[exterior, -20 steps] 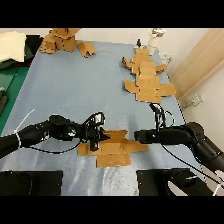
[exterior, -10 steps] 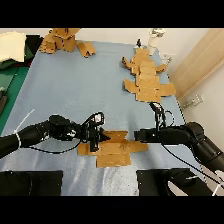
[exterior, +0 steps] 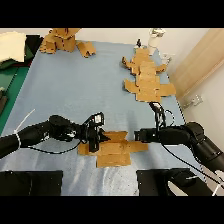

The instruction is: Fold the box.

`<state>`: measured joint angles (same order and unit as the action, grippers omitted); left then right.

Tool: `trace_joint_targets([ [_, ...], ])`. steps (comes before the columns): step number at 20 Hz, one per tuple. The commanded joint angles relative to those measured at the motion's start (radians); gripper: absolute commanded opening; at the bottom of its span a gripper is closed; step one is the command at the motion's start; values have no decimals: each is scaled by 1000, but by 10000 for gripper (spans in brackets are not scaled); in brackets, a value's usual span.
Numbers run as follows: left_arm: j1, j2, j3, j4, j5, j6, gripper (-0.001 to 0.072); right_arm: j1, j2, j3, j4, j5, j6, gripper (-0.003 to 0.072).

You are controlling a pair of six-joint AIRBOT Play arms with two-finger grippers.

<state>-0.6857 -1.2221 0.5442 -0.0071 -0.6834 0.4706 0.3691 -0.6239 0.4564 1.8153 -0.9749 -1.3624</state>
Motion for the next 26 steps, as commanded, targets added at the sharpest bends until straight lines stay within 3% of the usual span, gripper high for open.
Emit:
trace_joint_targets([
  [1,1,0,0,7,3,1,13,0,0,-1,-3,-1,-8,3],
  [4,0,0,1,6,-6,1,13,1,0,0,6,-48,-8,2],
  [8,0,0,1,6,-5,1,13,114,19,0,61,-227,-72,2],
  [11,0,0,1,6,-6,1,13,391,53,-1,53,-257,-103,1],
  [15,0,0,1,6,-6,1,13,835,76,-6,-243,-93,-116,17],
  [17,0,0,1,6,-5,1,13,962,44,-23,-397,-42,-116,365],
  [26,1,0,1,6,-6,1,13,998,-217,-39,-496,3,-168,382],
])
